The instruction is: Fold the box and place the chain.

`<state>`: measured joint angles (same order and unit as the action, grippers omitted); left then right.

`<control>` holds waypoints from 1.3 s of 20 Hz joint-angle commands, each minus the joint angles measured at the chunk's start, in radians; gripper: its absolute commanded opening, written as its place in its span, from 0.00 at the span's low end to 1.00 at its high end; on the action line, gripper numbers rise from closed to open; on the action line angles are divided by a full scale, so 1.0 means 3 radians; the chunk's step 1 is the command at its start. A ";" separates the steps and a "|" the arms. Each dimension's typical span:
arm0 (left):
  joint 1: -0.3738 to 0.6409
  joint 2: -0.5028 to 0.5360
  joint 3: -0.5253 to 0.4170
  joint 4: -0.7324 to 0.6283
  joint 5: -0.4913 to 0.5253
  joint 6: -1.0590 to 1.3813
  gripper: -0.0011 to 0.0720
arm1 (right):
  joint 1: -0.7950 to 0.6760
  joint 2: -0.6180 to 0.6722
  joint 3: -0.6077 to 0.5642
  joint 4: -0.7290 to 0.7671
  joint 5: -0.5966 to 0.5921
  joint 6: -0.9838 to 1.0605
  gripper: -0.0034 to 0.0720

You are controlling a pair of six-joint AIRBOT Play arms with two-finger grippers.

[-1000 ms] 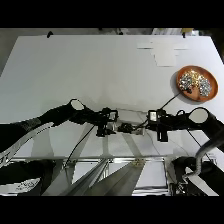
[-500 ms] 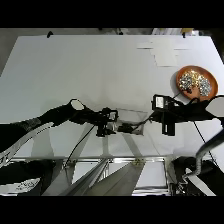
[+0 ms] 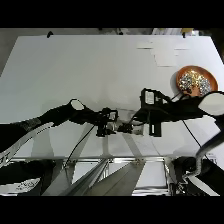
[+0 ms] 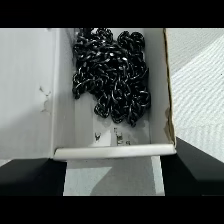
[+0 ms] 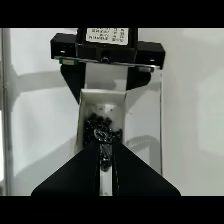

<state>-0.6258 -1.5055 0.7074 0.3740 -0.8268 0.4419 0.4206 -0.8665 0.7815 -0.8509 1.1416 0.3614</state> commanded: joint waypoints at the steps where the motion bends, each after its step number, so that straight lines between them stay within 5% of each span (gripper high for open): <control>1: 0.0003 0.0001 0.0000 0.0001 0.0000 0.0000 0.32 | 0.0179 -0.0327 0.0011 0.0042 -0.0028 0.0201 0.07; 8: 0.0003 0.0001 0.0000 0.0001 0.0001 0.0000 0.32 | 0.0408 -0.0580 0.0027 -0.0052 -0.0290 0.0205 0.32; 12: 0.0003 0.0001 0.0000 0.0000 0.0000 0.0000 0.32 | 0.0320 -0.0317 0.0272 -0.0650 -0.0037 0.0435 0.31; 18: 0.0003 0.0001 -0.0001 0.0000 0.0000 0.0000 0.32 | -0.0685 -0.0064 0.0258 -0.1275 0.0487 0.0669 0.24; 20: 0.0003 0.0001 -0.0001 0.0001 0.0000 0.0000 0.32 | -0.0969 -0.0081 0.0127 -0.1250 0.0399 0.0706 0.11; 25: 0.0003 0.0001 0.0000 0.0001 0.0001 0.0000 0.32 | -0.1129 -0.0280 -0.0177 -0.1383 -0.0364 0.2481 0.14; 26: 0.0003 0.0001 0.0000 0.0001 0.0000 0.0000 0.32 | -0.1128 -0.0378 -0.0177 -0.1427 -0.0366 0.2838 0.29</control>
<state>-0.6258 -1.5055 0.7074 0.3740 -0.8268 0.4419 0.1074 -0.9363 0.7544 -1.2350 1.1118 0.8795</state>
